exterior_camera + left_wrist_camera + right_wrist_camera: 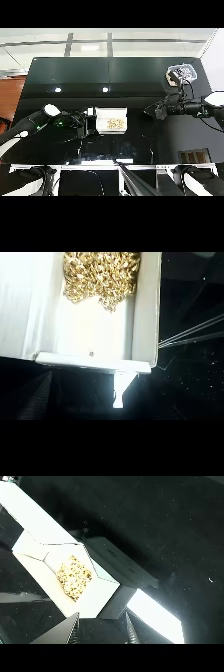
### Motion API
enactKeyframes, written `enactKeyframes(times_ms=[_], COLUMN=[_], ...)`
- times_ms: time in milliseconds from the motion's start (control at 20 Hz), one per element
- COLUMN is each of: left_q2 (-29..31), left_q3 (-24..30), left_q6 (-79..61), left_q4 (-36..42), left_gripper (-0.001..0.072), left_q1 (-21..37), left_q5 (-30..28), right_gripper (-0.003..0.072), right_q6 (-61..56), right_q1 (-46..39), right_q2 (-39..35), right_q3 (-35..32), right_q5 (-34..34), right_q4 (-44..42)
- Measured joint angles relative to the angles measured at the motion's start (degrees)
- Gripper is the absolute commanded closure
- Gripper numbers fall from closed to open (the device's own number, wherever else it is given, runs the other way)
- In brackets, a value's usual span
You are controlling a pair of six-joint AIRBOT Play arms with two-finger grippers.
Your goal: Fold the box and place the chain.
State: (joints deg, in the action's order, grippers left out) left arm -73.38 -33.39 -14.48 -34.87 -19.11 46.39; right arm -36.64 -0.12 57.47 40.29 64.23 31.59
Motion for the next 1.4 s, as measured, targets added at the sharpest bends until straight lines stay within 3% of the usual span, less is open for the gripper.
enactKeyframes(times_ms=[850, 950, 1000, 1050, 1100, 1250, 1400], left_q2=[-2.6, -2.7, -2.8, -2.8, -2.8, -2.8, -2.8], left_q3=[-2.9, -2.9, -2.9, -2.9, -2.9, -2.9, -2.9], left_q6=[-4.7, -5.4, -5.5, -5.8, -5.8, -5.9, -6.0], left_q4=[2.5, 2.6, 2.6, 2.7, 2.8, 2.8, 2.8], left_gripper=[0.0003, 0.0053, 0.0230, 0.0392, 0.0402, 0.0405, 0.0405], left_q1=[-1.5, -2.4, -2.8, -3.0, -3.2, -3.5, -3.6], left_q5=[0.7, 0.4, 0.0, -0.2, -0.4, -0.5, -0.7], right_gripper=[0.0340, 0.0340, 0.0339, 0.0319, 0.0004, -0.0018, -0.0018], right_q6=[0.0, 0.0, 0.0, 0.0, -0.1, -4.2, -9.5], right_q1=[0.1, 0.2, 0.2, 0.2, 0.2, 1.2, 5.4], right_q2=[0.0, 0.0, 0.0, 0.0, 0.0, 0.0, 1.2], right_q3=[0.0, 0.0, 0.0, 0.0, 0.0, 0.0, 1.5], right_q5=[0.0, -0.1, -0.1, -0.1, -0.1, -2.8, -11.6], right_q4=[0.0, 0.0, 0.0, 0.0, 0.0, -0.2, -1.2])
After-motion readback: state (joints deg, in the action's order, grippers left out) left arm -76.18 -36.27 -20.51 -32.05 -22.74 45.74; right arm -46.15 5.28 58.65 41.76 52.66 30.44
